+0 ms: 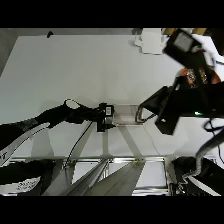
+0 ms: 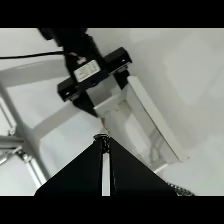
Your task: Fold the box and place the chain.
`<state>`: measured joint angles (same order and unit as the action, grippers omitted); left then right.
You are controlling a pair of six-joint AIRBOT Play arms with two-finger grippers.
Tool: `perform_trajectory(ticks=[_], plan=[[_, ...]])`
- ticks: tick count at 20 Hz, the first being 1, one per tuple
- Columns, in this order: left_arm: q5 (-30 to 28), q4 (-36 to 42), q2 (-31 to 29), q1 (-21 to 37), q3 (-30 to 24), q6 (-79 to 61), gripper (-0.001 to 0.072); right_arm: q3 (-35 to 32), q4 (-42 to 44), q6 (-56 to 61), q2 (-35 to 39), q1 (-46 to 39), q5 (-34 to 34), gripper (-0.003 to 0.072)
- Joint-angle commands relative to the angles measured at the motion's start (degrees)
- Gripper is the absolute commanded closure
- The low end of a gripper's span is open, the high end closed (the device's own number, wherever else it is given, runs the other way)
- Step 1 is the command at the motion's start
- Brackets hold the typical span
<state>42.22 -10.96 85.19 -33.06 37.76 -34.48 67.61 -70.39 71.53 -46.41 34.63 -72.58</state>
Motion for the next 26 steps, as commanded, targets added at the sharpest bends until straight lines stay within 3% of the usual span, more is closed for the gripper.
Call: perform_trajectory(ticks=[1,14,18,21,26], plan=[[0.02,0.00,0.00,0.00,0.00,0.00,0.0497,-7.48,-1.95,0.02,-1.20,0.11,9.88,0.0670],[0.02,0.00,0.00,0.00,0.00,0.00,0.0497,-13.86,-2.80,0.44,-16.59,0.11,12.68,0.0669],[0.00,0.00,0.00,0.00,0.00,0.00,0.0497,-14.64,-2.67,0.44,-16.57,0.11,11.93,0.0598],[0.00,0.00,0.00,0.00,0.00,0.00,0.0497,-14.32,-2.89,0.44,-14.93,0.07,9.42,0.0499],[0.00,0.00,0.00,0.00,0.00,0.00,0.0497,-12.26,-5.16,0.42,-7.52,-8.52,4.24,0.0500]])
